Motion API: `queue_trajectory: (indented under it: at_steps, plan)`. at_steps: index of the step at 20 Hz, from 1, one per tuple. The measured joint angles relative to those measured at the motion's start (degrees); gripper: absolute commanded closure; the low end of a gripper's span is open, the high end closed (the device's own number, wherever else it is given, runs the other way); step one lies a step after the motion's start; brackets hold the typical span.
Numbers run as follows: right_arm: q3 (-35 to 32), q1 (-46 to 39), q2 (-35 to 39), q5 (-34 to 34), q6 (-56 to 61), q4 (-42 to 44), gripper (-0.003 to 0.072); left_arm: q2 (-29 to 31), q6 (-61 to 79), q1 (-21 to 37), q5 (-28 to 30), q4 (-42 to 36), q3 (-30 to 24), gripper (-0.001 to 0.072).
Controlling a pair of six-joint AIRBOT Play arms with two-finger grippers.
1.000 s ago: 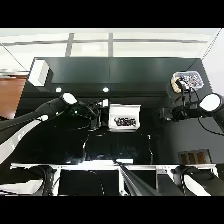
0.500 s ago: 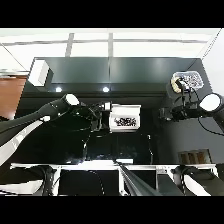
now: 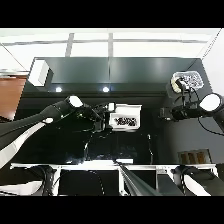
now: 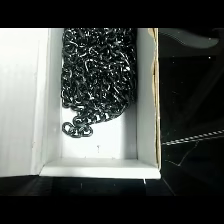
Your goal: Fold the box and place the chain.
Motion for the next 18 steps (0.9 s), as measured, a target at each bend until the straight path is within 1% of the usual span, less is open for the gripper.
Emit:
queue_trajectory:
  at_steps: [1, 4, 6, 8, 11, 13, 14, 18]
  plan:
    - [0.0, 0.0, 0.0, -0.9, 0.0, 0.3, -0.0034, 0.0, 0.0, -0.1, 0.1, 0.0, 0.0, 0.0315]
    - [0.9, 0.6, -0.3, -5.8, -1.1, 3.8, -0.0034, 0.0, -0.1, -0.2, 0.4, 0.0, 0.0, 0.0315]
    - [3.2, 1.4, -1.8, -8.9, -2.6, 6.8, -0.0034, 0.0, -0.3, -0.2, 0.6, 0.1, 0.0, 0.0314]
    - [6.8, 3.0, -5.1, -11.0, -4.3, 9.8, -0.0034, 0.0, -0.5, -0.2, 0.9, 0.1, 0.0, 0.0315]
    - [11.0, 6.2, -10.9, -12.0, -9.9, 15.8, -0.0034, 0.0, -0.7, -0.2, 1.1, 0.1, 0.0, 0.0315]
    - [12.4, 8.2, -13.6, -10.0, -16.2, 19.1, -0.0034, 0.0, -0.9, -0.2, 1.2, 0.1, 0.0, 0.0315]
    - [12.9, 8.9, -14.5, -7.9, -20.3, 19.6, -0.0034, 0.0, -0.9, -0.2, 1.3, 0.1, 0.0, 0.0314]
    - [13.9, 9.2, -15.2, 0.3, -36.8, 18.6, -0.0034, 0.0, -0.9, -0.2, 1.4, 0.2, 0.0, 0.0315]
